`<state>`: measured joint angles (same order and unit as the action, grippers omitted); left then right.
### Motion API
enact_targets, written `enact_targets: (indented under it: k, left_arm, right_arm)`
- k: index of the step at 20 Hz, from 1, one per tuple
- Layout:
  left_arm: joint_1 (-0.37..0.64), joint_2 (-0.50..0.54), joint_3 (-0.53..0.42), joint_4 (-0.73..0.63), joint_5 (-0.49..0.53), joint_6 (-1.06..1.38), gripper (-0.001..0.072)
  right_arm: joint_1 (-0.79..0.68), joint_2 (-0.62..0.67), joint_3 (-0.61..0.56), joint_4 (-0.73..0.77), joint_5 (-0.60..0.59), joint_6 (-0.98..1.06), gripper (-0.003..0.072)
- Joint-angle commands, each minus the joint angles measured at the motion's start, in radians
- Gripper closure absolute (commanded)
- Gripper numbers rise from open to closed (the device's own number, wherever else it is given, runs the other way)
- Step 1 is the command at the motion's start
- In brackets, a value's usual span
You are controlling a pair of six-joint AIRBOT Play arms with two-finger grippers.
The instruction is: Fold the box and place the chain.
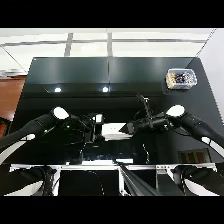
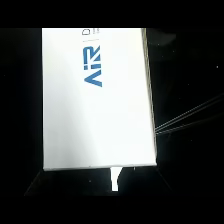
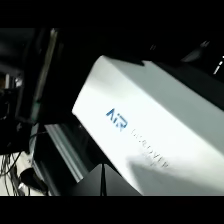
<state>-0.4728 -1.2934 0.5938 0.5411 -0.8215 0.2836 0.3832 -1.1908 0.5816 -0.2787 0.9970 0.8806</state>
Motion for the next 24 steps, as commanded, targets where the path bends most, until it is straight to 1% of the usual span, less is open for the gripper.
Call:
enact_targets:
  k: [1, 2, 4, 12, 13, 15, 18, 20, 21, 22, 23, 24]
  left_arm:
    - [-0.001, 0.0, 0.0, 0.0, -0.001, -0.01, 0.0245]
    - [-0.001, -0.001, 0.0, 0.0, -0.001, -0.01, 0.0245]
    - [-0.001, -0.001, 0.0, 0.0, -0.001, -0.011, 0.0245]
    - [-0.001, 0.0, 0.0, 0.0, 0.0, -0.01, 0.0246]
    - [-0.001, 0.0, 0.0, 0.0, 0.002, -0.01, 0.0246]
    - [0.0, 0.0, 0.0, 0.0, 0.003, -0.01, 0.0246]
    - [0.0, 0.008, 0.0, 0.001, 0.013, -0.01, 0.0237]
    - [0.0, 0.018, 0.0, 0.003, 0.037, -0.009, 0.0103]
    - [0.002, 0.027, 0.003, 0.01, 0.037, -0.009, 0.0064]
    - [0.001, 0.039, 0.008, 0.027, 0.035, -0.011, 0.0061]
    - [0.001, 0.057, 0.015, 0.047, 0.027, -0.011, 0.0011]
    - [0.001, 0.083, 0.026, 0.061, 0.023, -0.011, -0.0009]
  right_arm:
    - [0.012, -0.033, -0.005, -0.08, -0.096, 0.087, 0.067]
    - [0.012, -0.042, -0.005, -0.122, -0.106, 0.113, 0.067]
    - [0.012, -0.053, -0.005, -0.161, -0.104, 0.114, 0.067]
    - [0.012, -0.052, -0.004, -0.156, -0.074, 0.094, 0.067]
    - [0.011, -0.05, 0.002, -0.148, -0.053, 0.084, 0.067]
    - [-0.008, -0.028, 0.038, -0.149, 0.034, 0.035, 0.067]
    - [-0.105, 0.051, 0.115, -0.174, 0.185, 0.021, 0.067]
    - [-0.204, 0.135, 0.15, -0.245, 0.234, 0.023, 0.067]
    - [-0.262, 0.182, 0.151, -0.285, 0.237, 0.031, 0.067]
    - [-0.315, 0.22, 0.151, -0.331, 0.24, 0.045, 0.067]
    - [-0.367, 0.253, 0.151, -0.39, 0.241, 0.075, 0.067]
    - [-0.412, 0.274, 0.151, -0.439, 0.248, 0.102, 0.067]
